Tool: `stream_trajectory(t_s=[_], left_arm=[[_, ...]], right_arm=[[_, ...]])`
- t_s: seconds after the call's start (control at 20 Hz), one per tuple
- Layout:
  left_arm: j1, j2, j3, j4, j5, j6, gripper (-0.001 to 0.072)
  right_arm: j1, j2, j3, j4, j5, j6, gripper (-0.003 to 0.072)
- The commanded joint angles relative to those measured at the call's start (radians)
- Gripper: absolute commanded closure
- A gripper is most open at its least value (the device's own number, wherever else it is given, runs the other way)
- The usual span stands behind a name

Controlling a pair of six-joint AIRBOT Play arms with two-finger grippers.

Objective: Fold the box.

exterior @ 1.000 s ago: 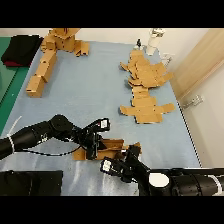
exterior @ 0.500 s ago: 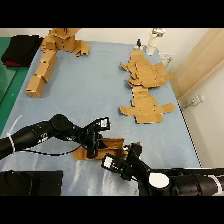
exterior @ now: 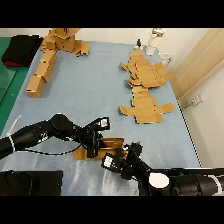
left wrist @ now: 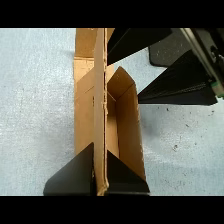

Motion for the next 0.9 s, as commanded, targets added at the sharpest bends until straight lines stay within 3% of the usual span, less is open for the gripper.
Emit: stream_trajectory(t_s=[0.0, 0.4, 0.45, 0.5, 0.6, 0.8, 0.85], left_arm=[[0.001, 0.0, 0.001, 0.002, -0.002, 0.001, 0.0696], [0.001, 0.0, 0.001, 0.002, -0.002, 0.001, 0.0696], [0.001, 0.0, 0.001, 0.002, -0.002, 0.0, 0.0696], [0.001, 0.0, 0.001, 0.002, -0.002, 0.001, 0.0696], [0.001, 0.0, 0.001, 0.002, -0.002, 0.001, 0.0696], [0.001, 0.0, 0.001, 0.002, -0.002, 0.001, 0.0696], [0.001, 0.0, 0.001, 0.002, -0.002, 0.001, 0.0696]], right_arm=[[0.0, 0.001, 0.0, 0.002, -0.003, 0.0, 0.0094], [-0.006, 0.003, -0.018, 0.031, 0.007, -0.009, 0.0094], [-0.023, 0.005, -0.03, 0.058, 0.029, -0.011, 0.0103], [-0.047, 0.018, -0.047, 0.079, 0.043, -0.012, 0.0171], [-0.102, 0.082, -0.077, 0.14, 0.134, -0.102, 0.0173], [-0.228, 0.198, -0.108, 0.261, 0.205, -0.335, 0.0143], [-0.257, 0.206, -0.107, 0.264, 0.216, -0.386, 0.0086]])
